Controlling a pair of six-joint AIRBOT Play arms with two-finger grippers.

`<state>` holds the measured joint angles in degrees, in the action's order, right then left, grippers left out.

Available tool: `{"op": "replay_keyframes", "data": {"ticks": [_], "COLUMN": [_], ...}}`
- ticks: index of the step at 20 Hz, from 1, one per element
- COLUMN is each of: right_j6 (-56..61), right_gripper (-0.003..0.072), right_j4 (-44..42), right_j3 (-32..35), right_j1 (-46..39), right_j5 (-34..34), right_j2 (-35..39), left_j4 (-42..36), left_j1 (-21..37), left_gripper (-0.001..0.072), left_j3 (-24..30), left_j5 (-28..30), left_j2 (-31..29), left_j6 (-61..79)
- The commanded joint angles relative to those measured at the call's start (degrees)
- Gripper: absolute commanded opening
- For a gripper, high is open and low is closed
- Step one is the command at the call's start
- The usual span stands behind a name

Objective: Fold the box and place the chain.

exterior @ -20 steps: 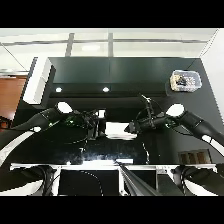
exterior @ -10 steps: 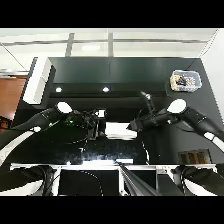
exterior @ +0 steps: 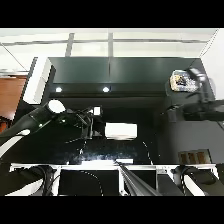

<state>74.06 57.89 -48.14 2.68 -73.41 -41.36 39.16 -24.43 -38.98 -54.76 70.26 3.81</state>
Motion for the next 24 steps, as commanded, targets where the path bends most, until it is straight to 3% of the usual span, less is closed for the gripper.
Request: {"op": "replay_keyframes", "data": {"ticks": [1, 3, 7, 10, 13, 24], "right_j6": [2.2, 2.2, 2.3, 2.3, 2.2, 1.8], "right_gripper": [0.001, 0.0011, 0.0011, 0.0012, 0.0011, 0.0012], "right_j4": [5.7, 6.3, 7.5, 7.7, 8.0, 8.4], "right_j3": [-0.4, 0.2, 1.7, 3.0, 3.3, 3.3], "right_j1": [-4.0, -4.0, -4.0, -4.0, -4.0, -4.0], "right_j5": [1.7, 5.7, 8.9, 8.6, 8.5, 8.6], "right_j2": [4.6, 4.6, 4.5, 4.5, 4.5, 4.5], "left_j4": [-1.8, -7.3, -7.2, -7.1, -6.3, -1.9], "left_j1": [-0.3, -4.1, -14.6, -17.0, -17.2, -16.3], "left_gripper": [0.0715, 0.0715, 0.0714, 0.0714, 0.0714, 0.0713], "left_j3": [0.0, -0.6, -6.2, -13.0, -18.2, -19.3], "left_j5": [-2.1, 2.4, 13.9, 11.9, 4.7, 1.9], "left_j2": [-4.9, -4.8, -0.1, 7.2, 12.9, 15.3], "left_j6": [-8.3, -8.3, -10.1, -16.8, -17.8, -19.4]}}
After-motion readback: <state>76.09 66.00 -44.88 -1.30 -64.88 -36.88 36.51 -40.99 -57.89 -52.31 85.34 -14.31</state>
